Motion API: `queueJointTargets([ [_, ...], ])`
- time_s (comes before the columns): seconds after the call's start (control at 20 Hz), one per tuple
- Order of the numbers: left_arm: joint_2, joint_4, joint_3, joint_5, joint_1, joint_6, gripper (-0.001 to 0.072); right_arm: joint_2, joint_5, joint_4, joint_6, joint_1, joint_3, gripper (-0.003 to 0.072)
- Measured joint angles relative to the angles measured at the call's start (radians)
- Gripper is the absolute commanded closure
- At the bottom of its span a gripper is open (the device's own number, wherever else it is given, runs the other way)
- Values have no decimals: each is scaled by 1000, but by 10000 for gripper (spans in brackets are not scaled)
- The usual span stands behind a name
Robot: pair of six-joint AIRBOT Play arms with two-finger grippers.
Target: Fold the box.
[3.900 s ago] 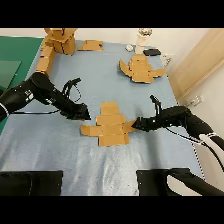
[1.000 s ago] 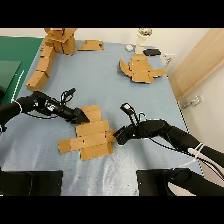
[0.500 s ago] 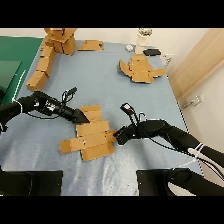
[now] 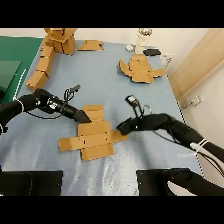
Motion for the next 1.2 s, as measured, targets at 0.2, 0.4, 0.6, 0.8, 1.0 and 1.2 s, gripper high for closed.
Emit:
queueJointTargets([
  [0.2,64,-35,22,82,-108,85,699,0,-105,-188,195,-116,179,682],
  [0.4,124,-84,26,196,-223,211,701,2,-217,-242,317,-163,279,683],
  [0.6,183,-132,-26,319,-323,379,701,15,-275,-257,401,-176,277,683],
  [0.8,249,-218,-146,405,-361,569,699,68,-282,-265,456,-180,214,683],
  [1.0,276,-254,-239,486,-372,694,698,146,-245,-267,496,-180,139,683],
  [1.2,283,-265,-277,528,-376,763,698,195,-228,-259,520,-177,92,683],
])
